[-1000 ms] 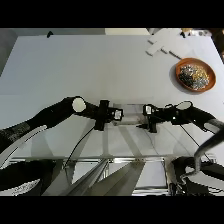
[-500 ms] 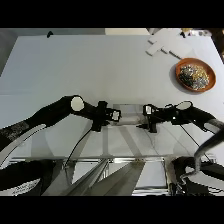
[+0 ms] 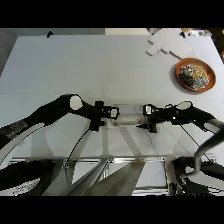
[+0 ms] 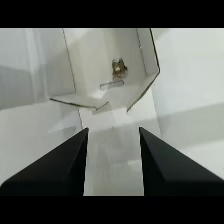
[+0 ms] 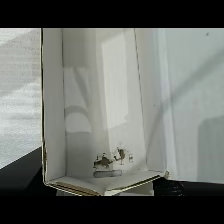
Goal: Fold the box and place the chain.
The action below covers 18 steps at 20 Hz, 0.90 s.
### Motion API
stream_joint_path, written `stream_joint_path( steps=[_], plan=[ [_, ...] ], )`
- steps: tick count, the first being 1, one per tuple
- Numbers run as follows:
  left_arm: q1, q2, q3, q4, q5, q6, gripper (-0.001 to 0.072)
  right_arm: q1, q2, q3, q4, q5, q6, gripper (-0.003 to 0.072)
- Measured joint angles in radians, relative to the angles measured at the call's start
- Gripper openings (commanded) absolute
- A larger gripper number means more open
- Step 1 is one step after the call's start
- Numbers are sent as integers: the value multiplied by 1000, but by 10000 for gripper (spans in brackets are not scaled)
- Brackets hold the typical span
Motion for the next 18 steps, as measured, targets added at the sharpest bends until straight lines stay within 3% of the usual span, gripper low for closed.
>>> stream_joint_path(
  steps=[8,10,18],
  plan=[
    [-28,-40,0,-103,48,-1,327,0,0,0,0,0,0,295],
    [-30,-45,0,-110,78,-3,256,0,0,0,0,0,0,295],
    [-44,-50,-1,-133,159,-2,248,0,0,0,1,-2,2,295]
  ],
)
